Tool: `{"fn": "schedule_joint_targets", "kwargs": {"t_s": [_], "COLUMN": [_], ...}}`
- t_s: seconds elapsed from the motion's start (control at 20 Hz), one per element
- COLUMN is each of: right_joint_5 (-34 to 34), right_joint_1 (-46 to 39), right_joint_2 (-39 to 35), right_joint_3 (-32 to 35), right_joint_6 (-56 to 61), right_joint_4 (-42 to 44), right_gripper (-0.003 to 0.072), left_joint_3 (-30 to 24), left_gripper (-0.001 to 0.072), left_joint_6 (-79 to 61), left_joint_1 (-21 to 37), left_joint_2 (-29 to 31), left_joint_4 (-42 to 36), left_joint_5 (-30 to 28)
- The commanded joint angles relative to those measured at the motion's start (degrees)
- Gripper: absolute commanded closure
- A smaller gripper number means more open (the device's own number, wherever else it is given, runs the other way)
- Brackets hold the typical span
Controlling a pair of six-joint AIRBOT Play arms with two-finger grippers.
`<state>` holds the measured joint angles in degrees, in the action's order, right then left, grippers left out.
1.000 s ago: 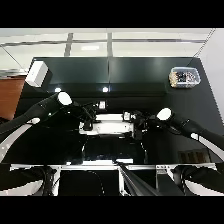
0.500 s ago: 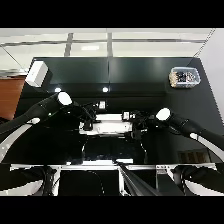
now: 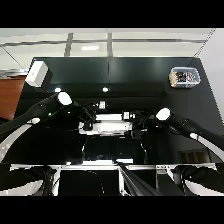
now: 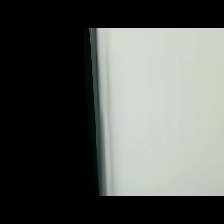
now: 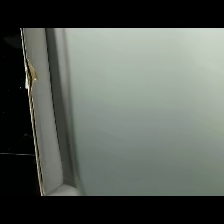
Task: Fold the box and place the chain.
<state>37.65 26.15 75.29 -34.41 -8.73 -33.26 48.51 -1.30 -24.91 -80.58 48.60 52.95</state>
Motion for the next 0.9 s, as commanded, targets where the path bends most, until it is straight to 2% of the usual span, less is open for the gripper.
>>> {"fn": "schedule_joint_targets", "kwargs": {"t_s": [0.0, 0.1, 0.2, 0.35, 0.4, 0.45, 0.6, 0.65, 0.7, 0.75, 0.8, 0.85], "right_joint_5": [0.04, 0.04, 0.02, 0.02, 0.02, 0.02, 0.02, 0.02, 0.02, 0.02, 0.02, 0.02], "right_joint_1": [0.04, 0.04, 0.04, 0.04, 0.04, 0.04, 0.04, 0.04, 0.04, 0.04, 0.04, 0.04], "right_joint_2": [0.04, 0.04, 0.04, 0.04, 0.04, 0.04, 0.04, 0.04, 0.04, 0.04, 0.04, 0.04], "right_joint_3": [-0.04, -0.04, -0.04, -0.04, -0.04, -0.04, -0.04, -0.04, -0.04, -0.04, -0.04, -0.04], "right_joint_6": [-0.04, -0.04, -0.04, -0.02, -0.02, -0.02, -0.04, -0.04, -0.04, -0.04, -0.04, -0.04], "right_joint_4": [-0.04, -0.04, -0.02, -0.04, -0.04, -0.02, -0.02, -0.02, -0.02, -0.04, -0.04, -0.02], "right_gripper": [0.0225, 0.0229, 0.0229, 0.0229, 0.0229, 0.0229, 0.0229, 0.0229, 0.0229, 0.0229, 0.0229, 0.0229], "left_joint_3": [0.04, 0.04, 0.04, 1.01, 1.03, 1.03, 1.03, 1.03, 1.03, 1.03, 0.96, 0.68], "left_gripper": [0.0681, 0.0657, 0.0292, 0.0252, 0.0095, -0.0011, -0.0008, -0.0005, 0.0029, 0.0103, 0.0248, 0.0478], "left_joint_6": [0.04, 0.24, 1.51, 8.74, 10.91, 14.53, 29.75, 35.6, 40.0, 43.25, 45.4, 46.56], "left_joint_1": [0.07, 0.11, 0.13, 0.15, 0.17, 0.26, 0.63, 0.61, 0.61, 0.61, 0.59, 0.5], "left_joint_2": [0.02, 0.04, 0.63, 3.63, 5.44, 7.43, 12.96, 14.56, 15.63, 16.17, 16.17, 15.98], "left_joint_4": [0.0, 0.02, 0.17, 2.32, 4.09, 7.17, 19.12, 22.71, 24.44, 24.63, 24.2, 23.89], "left_joint_5": [0.02, 0.02, -0.04, 0.07, 0.02, 0.09, 3.89, 6.73, 10.05, 14.03, 17.68, 20.9]}}
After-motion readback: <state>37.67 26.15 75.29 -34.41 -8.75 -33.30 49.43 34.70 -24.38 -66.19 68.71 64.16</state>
